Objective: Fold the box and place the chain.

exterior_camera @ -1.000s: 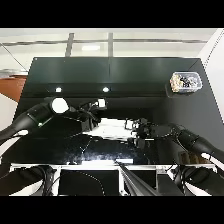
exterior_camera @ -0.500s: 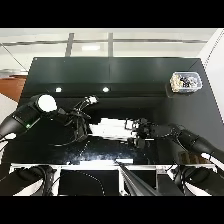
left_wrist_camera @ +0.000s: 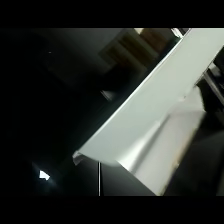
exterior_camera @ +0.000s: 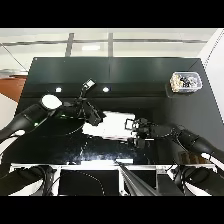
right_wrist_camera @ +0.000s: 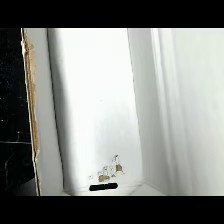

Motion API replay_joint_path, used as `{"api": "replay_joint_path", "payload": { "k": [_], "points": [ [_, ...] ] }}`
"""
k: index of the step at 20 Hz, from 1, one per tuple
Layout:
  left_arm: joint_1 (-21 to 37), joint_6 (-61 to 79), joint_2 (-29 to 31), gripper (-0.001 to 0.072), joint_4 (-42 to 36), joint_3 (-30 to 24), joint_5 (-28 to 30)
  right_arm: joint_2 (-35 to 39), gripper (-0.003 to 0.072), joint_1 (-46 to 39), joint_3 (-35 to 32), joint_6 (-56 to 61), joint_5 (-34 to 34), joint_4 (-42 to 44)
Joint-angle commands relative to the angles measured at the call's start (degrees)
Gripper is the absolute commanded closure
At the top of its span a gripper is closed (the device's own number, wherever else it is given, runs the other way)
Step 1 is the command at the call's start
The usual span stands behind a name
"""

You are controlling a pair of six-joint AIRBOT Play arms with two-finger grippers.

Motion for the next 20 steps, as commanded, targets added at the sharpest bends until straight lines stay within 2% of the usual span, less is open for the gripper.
{"api": "replay_joint_path", "payload": {
  "k": [1, 6, 8, 10, 11, 13, 16, 18, 20],
  "points": [
    [-1.6, 0.9, -4.6, 0.0684, -2.4, -0.1, 4.4, 0.0, 0.0349, 0.0, 0.0, 0.0, 0.0, 0.0],
    [-4.6, 2.2, -7.6, 0.0684, -0.4, 0.1, 4.5, 0.0, 0.0348, 0.0, 0.0, 0.0, 0.1, 0.0],
    [-3.5, 2.1, -6.7, 0.0684, 3.5, 0.9, 3.8, 0.0, 0.0348, 0.0, 0.0, 0.0, 0.3, 0.0],
    [-0.5, 1.9, -4.2, 0.0674, 6.3, 1.6, 0.8, 0.0, 0.0348, 0.0, 0.0, 0.0, 0.4, 0.0],
    [1.6, 1.9, -2.8, 0.0536, 7.1, 1.9, -2.3, 0.0, 0.0349, 0.0, 0.0, 0.0, 0.4, 0.0],
    [5.7, 1.9, -0.3, -0.0009, 10.1, 1.9, -8.3, 0.0, 0.0349, 0.0, 0.0, 0.0, 0.4, 0.0],
    [11.0, 3.1, 0.7, 0.0002, 16.7, 1.9, -16.1, 0.0, 0.0348, 0.0, 0.0, 0.0, 0.4, 0.0],
    [11.9, 16.7, 0.4, 0.0024, 19.1, 1.2, -22.9, 0.0, 0.0349, 0.0, 0.0, 0.0, 0.4, 0.0],
    [10.7, 26.9, 0.3, 0.0014, 18.8, -0.8, -22.2, 0.0, 0.0348, 0.0, 0.0, 0.0, 0.4, 0.0]
  ]
}}
